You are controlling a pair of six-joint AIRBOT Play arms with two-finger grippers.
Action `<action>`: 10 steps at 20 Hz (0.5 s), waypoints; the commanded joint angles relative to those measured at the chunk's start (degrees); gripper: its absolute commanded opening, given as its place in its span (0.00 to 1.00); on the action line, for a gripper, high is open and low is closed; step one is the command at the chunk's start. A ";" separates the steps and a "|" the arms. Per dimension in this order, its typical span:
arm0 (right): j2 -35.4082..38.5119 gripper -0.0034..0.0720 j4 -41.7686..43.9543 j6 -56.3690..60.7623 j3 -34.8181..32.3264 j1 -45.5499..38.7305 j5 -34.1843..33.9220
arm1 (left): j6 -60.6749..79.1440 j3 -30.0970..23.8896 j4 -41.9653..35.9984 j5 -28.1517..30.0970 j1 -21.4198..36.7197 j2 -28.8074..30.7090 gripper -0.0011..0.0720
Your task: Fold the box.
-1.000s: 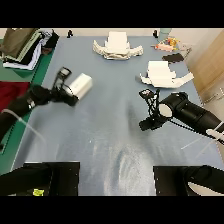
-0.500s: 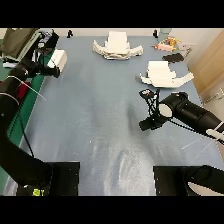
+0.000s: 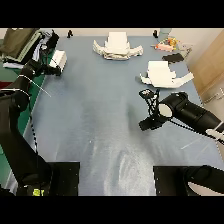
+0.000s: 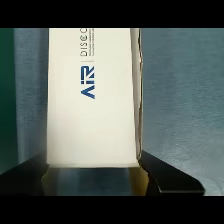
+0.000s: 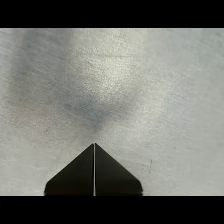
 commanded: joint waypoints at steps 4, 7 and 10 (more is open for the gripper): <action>0.00 0.05 0.02 0.00 0.04 -0.02 -0.02 | -0.15 0.79 1.33 -0.46 0.09 -1.16 0.66; 0.00 0.05 0.02 0.00 0.04 -0.02 -0.02 | -0.17 0.79 1.29 0.39 0.02 -1.16 0.66; 0.00 0.05 0.02 0.00 0.04 -0.02 -0.02 | -0.17 0.79 1.27 0.33 0.00 -1.16 0.66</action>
